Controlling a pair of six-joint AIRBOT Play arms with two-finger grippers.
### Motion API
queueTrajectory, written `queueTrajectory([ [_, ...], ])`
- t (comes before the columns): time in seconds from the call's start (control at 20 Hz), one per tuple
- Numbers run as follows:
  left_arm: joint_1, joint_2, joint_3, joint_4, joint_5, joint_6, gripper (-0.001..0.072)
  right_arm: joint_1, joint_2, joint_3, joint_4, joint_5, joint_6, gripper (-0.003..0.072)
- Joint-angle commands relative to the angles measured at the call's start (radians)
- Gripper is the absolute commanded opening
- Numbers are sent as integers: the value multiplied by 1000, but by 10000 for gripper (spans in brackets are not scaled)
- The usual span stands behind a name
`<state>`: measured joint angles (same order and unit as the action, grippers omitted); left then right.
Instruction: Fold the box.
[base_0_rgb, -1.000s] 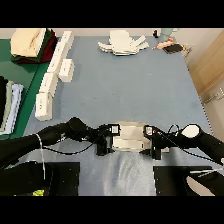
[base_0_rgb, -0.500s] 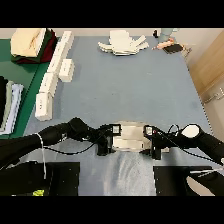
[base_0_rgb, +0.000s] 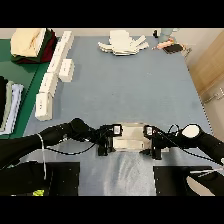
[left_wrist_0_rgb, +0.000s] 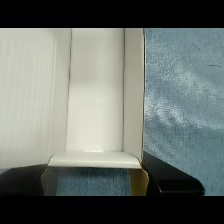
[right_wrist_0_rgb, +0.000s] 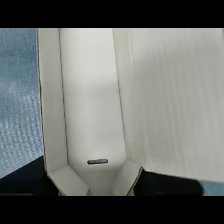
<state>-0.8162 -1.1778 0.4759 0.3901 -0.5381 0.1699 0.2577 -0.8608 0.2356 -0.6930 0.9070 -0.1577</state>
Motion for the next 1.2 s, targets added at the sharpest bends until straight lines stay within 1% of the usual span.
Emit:
queueTrajectory([
  [0.0,-5,-1,0,-1,22,-11,518,0,1,0,1,0,0,589],
  [0.7,-5,0,1,-1,23,-11,517,0,1,0,2,0,0,589],
  [0.75,-5,0,1,-1,23,-11,517,0,1,0,2,0,1,611],
  [0.8,-5,0,1,-1,23,-11,517,0,1,0,2,-7,2,720],
  [1.15,-5,0,1,-1,23,-11,517,-2,2,0,-25,4,8,720],
])
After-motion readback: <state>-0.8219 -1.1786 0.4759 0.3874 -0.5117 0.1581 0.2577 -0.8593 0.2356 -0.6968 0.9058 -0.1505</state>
